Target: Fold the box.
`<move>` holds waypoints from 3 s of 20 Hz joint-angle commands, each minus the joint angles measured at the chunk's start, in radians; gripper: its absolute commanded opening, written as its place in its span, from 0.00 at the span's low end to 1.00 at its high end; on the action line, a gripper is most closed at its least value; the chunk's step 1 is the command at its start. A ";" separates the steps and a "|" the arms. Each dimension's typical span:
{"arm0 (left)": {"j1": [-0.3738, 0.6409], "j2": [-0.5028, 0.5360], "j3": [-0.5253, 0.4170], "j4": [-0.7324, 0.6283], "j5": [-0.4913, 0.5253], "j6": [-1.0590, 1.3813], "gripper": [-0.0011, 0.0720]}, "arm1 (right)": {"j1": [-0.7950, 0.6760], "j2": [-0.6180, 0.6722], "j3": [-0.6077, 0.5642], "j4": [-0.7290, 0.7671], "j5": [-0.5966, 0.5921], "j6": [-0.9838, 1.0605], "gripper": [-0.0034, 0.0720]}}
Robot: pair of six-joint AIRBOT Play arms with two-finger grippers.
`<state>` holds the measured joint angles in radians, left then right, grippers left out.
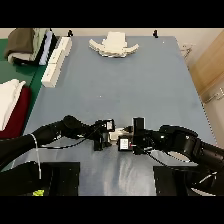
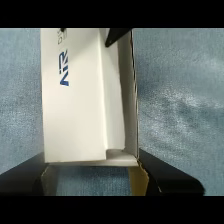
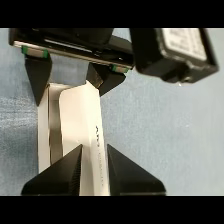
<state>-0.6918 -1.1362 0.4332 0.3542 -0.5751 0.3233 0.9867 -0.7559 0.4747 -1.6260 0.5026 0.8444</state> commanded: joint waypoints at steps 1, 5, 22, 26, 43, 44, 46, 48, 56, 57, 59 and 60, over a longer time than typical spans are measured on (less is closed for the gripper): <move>0.000 0.000 0.000 0.002 -0.003 0.000 0.65 | 0.000 0.001 -0.002 0.037 0.002 0.000 0.34; 0.000 0.000 0.000 0.002 -0.003 0.000 0.65 | 0.000 -0.024 -0.002 0.064 0.004 0.000 0.34; 0.000 0.000 0.000 0.002 -0.003 0.000 0.65 | 0.000 -0.035 0.021 0.140 -0.012 -0.042 0.35; 0.000 0.000 0.000 0.002 -0.003 0.000 0.65 | 0.000 -0.035 0.023 0.139 -0.011 -0.041 0.35; 0.000 0.000 0.000 0.002 -0.003 0.000 0.65 | 0.000 -0.044 0.020 0.196 0.036 -0.041 0.35; 0.000 0.000 0.000 0.002 -0.003 0.000 0.65 | 0.000 -0.050 0.020 0.204 0.036 -0.041 0.35; 0.000 0.000 0.000 0.002 -0.003 0.000 0.65 | 0.000 -0.063 0.020 0.217 0.036 -0.041 0.35; 0.000 0.000 0.000 0.002 -0.003 0.000 0.65 | 0.000 -0.077 0.020 0.217 0.036 -0.041 0.35; 0.000 0.000 0.000 0.002 -0.003 0.000 0.65 | 0.000 -0.084 0.021 0.216 0.036 -0.041 0.23; 0.000 0.000 0.000 0.002 -0.003 0.000 0.65 | 0.000 -0.084 0.021 0.216 0.035 -0.041 0.23; 0.000 0.000 0.000 0.002 -0.003 0.000 0.65 | 0.000 -0.084 0.021 0.217 0.034 -0.041 0.23; 0.000 0.000 0.000 0.002 -0.003 0.000 0.65 | 0.000 -0.084 0.021 0.217 0.034 -0.041 0.23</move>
<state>-0.6918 -1.1362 0.4332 0.3550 -0.5781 0.3225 0.9859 -0.8398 0.4950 -1.4101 0.5354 0.8024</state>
